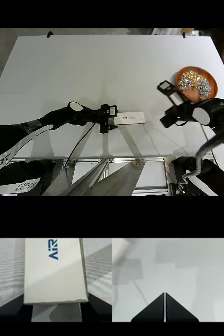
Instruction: Fold the box and place the chain.
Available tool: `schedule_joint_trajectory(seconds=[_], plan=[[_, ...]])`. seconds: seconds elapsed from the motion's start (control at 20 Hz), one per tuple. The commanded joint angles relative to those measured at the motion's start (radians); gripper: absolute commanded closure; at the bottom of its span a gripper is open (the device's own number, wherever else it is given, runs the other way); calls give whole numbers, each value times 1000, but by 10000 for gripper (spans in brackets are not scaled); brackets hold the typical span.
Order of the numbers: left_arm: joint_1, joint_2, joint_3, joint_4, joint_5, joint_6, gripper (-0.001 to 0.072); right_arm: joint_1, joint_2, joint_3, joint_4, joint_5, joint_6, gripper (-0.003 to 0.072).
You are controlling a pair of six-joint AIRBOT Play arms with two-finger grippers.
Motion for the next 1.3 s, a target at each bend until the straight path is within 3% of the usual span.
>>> schedule_joint_trajectory(seconds=[0.0, 0.25, 0.5, 1.25], plan=[[0, 0, 0, 0, 0, 1, 540, -217, 4, -25, -64, 208, 122, 675], [0, 0, 0, 0, 0, 1, 540, -412, 4, -35, 13, 292, 121, 675], [0, 0, 0, 0, 0, 1, 540, -418, 5, -35, 35, 340, 262, 674], [0, 1, 0, 0, -37, -1, 541, -418, 5, -35, 35, 360, 266, 674]])
